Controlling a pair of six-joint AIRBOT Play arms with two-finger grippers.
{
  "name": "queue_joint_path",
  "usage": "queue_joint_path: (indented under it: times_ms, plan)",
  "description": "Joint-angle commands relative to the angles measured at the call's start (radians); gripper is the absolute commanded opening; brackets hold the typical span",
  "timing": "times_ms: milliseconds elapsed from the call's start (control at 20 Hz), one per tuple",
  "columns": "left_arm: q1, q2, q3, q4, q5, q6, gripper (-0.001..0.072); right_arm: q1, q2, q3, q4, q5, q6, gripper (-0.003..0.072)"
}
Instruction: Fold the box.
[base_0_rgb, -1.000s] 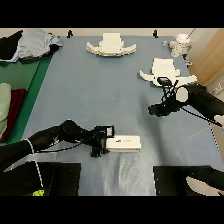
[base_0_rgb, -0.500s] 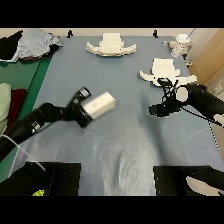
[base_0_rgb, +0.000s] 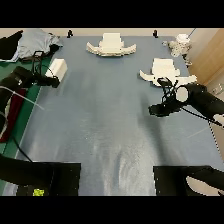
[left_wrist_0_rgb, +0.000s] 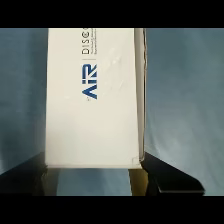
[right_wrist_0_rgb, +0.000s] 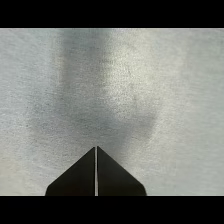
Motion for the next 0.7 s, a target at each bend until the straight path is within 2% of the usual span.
queue_joint_path:
  times_ms: [0,150,250,400,650]
  plan:
    - [0.041,-0.227,0.254,0.011,0.011,-0.038,0.0466,0.0,0.0,0.001,0.0,0.0,0.0,0.0016]
    - [0.045,-0.356,0.398,0.016,0.014,-0.046,0.0466,0.0,0.0,0.001,0.0,0.0,0.0,0.0016]
    - [0.045,-0.419,0.456,0.019,0.002,-0.052,0.0467,0.0,0.0,0.001,0.0,0.001,0.0,0.0017]
    - [0.043,-0.464,0.469,0.023,0.044,-0.051,0.0466,0.0,0.0,0.001,0.0,0.0,0.0,0.0016]
    - [0.043,-0.472,0.469,0.021,0.086,-0.033,0.0467,0.0,0.0,0.001,0.0,0.0,0.0,0.0017]
